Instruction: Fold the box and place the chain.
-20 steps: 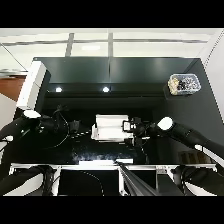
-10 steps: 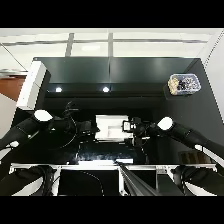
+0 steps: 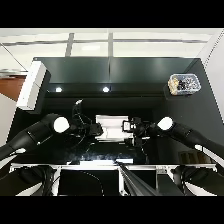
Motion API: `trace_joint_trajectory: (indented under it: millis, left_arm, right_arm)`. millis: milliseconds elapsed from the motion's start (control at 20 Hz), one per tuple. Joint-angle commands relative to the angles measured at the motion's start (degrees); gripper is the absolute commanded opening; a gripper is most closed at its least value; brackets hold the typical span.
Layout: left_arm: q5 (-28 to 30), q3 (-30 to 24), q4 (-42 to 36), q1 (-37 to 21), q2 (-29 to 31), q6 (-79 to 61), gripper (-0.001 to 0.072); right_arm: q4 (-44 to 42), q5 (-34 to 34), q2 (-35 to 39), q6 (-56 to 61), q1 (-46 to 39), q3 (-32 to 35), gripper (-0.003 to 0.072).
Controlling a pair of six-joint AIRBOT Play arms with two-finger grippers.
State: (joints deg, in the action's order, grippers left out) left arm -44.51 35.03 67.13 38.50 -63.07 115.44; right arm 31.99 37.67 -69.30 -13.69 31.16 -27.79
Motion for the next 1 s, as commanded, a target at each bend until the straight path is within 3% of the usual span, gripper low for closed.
trace_joint_trajectory:
  millis: [0, 50, 150, 300, 550, 650, 950]
  left_arm:
    - [-6.4, 4.8, 19.3, 6.7, -1.3, 19.8, 0.0671]
    - [-8.4, 6.0, 21.2, 7.8, -2.3, 21.7, 0.0667]
    - [-9.7, 7.4, 22.5, 9.4, -4.4, 22.8, 0.0479]
    - [-10.4, 9.7, 22.4, 10.3, -7.2, 22.9, 0.0478]
    - [-11.7, 12.5, 21.9, 10.5, -10.5, 23.0, 0.0385]
    - [-11.9, 13.0, 20.3, 10.5, -11.6, 23.0, 0.0249]
    - [-11.1, 13.6, 20.2, 10.5, -12.4, 23.0, 0.0237]
  right_arm:
    - [0.0, 0.0, 0.0, 0.0, 0.1, 0.0, 0.048]
    - [0.0, 0.0, 0.0, 0.0, 0.1, 0.0, 0.048]
    - [0.0, 0.0, 0.0, 0.0, 0.1, 0.0, 0.048]
    - [0.0, 0.0, 0.0, 0.0, 0.1, 0.0, 0.048]
    - [0.0, 0.0, 0.0, 0.0, 0.1, 0.0, 0.0479]
    - [0.0, 0.0, 0.0, 0.0, 0.1, 0.0, 0.0479]
    - [0.0, 0.0, 0.0, 0.0, 0.1, 0.0, 0.048]
